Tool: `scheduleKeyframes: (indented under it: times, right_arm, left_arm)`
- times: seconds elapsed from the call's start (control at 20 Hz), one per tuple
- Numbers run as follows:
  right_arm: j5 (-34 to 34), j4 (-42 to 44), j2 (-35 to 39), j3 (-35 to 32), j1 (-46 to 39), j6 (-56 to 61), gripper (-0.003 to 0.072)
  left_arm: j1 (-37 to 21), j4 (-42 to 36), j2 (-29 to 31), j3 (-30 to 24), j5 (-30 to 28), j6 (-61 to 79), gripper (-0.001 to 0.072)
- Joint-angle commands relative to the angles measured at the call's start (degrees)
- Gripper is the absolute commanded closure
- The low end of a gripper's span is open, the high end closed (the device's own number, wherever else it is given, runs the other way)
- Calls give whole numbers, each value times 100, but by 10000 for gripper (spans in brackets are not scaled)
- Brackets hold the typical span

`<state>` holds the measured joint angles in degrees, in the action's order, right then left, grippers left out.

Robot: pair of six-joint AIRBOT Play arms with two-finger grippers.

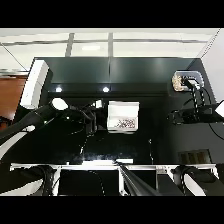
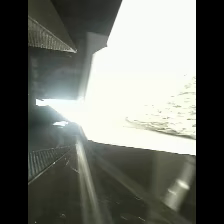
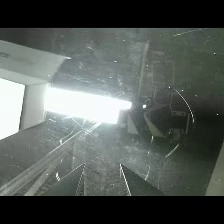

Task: Fold the box and place the chain.

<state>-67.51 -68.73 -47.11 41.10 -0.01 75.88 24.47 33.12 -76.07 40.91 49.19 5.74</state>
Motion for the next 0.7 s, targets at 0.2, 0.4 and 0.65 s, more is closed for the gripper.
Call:
scheduleKeyframes:
  times: [0.2,0.4,0.65]
  right_arm:
    - [70,142,4,0,2,-9,414]
    - [66,164,4,0,2,-9,414]
    - [66,164,4,0,2,-9,414]
  left_arm:
    - [94,-697,-474,136,181,822,-9]
    - [114,-688,-553,262,22,820,-9]
    - [114,-356,-560,291,-118,772,-8]
